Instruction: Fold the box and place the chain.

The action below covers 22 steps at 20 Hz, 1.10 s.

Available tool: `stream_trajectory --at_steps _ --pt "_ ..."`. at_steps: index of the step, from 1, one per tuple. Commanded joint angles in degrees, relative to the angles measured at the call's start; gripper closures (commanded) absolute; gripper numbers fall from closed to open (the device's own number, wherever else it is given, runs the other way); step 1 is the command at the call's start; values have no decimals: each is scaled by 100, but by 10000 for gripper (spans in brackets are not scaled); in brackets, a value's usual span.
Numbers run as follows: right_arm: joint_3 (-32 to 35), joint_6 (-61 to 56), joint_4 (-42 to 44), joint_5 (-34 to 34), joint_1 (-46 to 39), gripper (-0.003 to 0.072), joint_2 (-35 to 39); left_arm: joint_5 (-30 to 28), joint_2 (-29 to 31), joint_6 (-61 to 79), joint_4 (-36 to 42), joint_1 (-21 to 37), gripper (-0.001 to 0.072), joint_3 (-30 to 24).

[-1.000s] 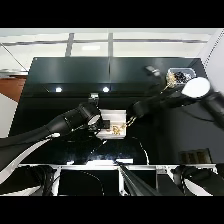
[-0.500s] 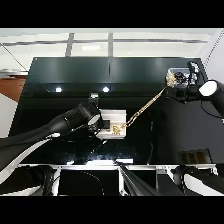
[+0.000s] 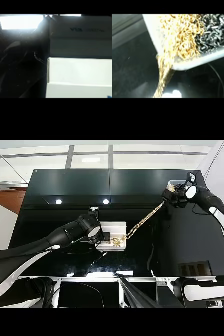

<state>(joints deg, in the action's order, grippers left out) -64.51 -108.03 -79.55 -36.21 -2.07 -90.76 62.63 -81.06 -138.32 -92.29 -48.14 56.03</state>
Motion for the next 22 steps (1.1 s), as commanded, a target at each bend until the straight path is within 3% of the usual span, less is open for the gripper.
stream_trajectory --at_steps 1,6,14,18,22 --pt "-254 -87 7 -170 -2 682 -262 22 -2 7 2 -2 679 7" --pt "-800 1060 153 -1051 -7 659 4 24 -2 7 2 -2 679 7" --pt "-1888 2076 234 -1845 -4 660 2170 70 -2 9 2 -4 679 7" --pt "-2520 2653 887 -2658 -4 660 3106 66 -2 9 -2 -2 679 7" --pt "-2610 3202 2227 -3895 13 660 3571 63 -2 9 -2 -2 679 7"
